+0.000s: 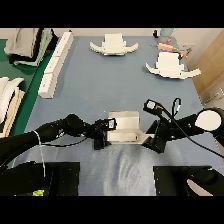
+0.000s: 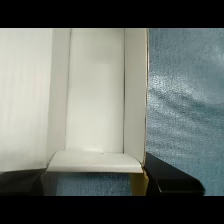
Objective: Fold the box.
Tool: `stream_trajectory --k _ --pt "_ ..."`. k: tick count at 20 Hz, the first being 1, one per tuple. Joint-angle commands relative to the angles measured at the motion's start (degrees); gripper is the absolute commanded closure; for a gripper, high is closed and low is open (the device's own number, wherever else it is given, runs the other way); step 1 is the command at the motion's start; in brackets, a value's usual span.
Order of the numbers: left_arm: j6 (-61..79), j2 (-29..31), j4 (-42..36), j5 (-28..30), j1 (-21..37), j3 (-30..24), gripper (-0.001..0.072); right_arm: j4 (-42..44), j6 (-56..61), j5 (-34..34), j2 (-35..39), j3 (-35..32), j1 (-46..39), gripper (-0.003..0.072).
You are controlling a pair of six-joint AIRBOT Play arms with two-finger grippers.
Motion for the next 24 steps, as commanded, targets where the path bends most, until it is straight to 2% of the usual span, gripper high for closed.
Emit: stream_trajectory --k 1,4,7,10,13,17,18,20,23,24 --pt "0.0 0.0 0.0 0.0 0.0 0.0 0.0213 -11.3 -8.4 -0.9 1.0 -2.8 0.5 0.0082" --pt "0.0 0.0 0.0 0.0 0.0 0.0 0.0212 -13.4 -17.4 -8.7 0.3 -5.5 0.4 0.0082" --pt "0.0 0.0 0.0 0.0 0.0 0.0 0.0212 -10.7 -25.1 -16.4 -1.0 -8.6 0.5 0.0082" --pt "0.0 0.0 0.0 0.0 0.0 0.0 0.0212 -6.6 -29.7 -18.3 -3.1 -9.1 0.5 0.0083" --pt "0.0 0.0 0.0 0.0 0.0 0.0 0.0212 -4.6 -32.0 -23.1 -4.8 -9.1 0.5 0.0084" --pt "0.0 0.0 0.0 0.0 0.0 0.0 0.0213 -2.0 -35.1 -23.0 -6.5 -9.1 0.5 0.0112" --pt "0.0 0.0 0.0 0.0 0.0 0.0 0.0213 -1.1 -36.2 -23.0 -6.5 -9.1 0.5 0.0132" --pt "0.0 0.0 0.0 0.0 0.0 0.0 0.0212 0.9 -37.3 -22.8 -6.5 -9.1 0.6 0.0223" --pt "0.0 0.0 0.0 0.0 0.0 0.0 0.0212 1.0 -37.3 -22.3 -6.5 -9.1 2.2 0.0416" --pt "0.0 0.0 0.0 0.0 0.0 0.0 0.0212 1.1 -37.2 -22.4 -6.6 -9.1 2.8 0.0426"
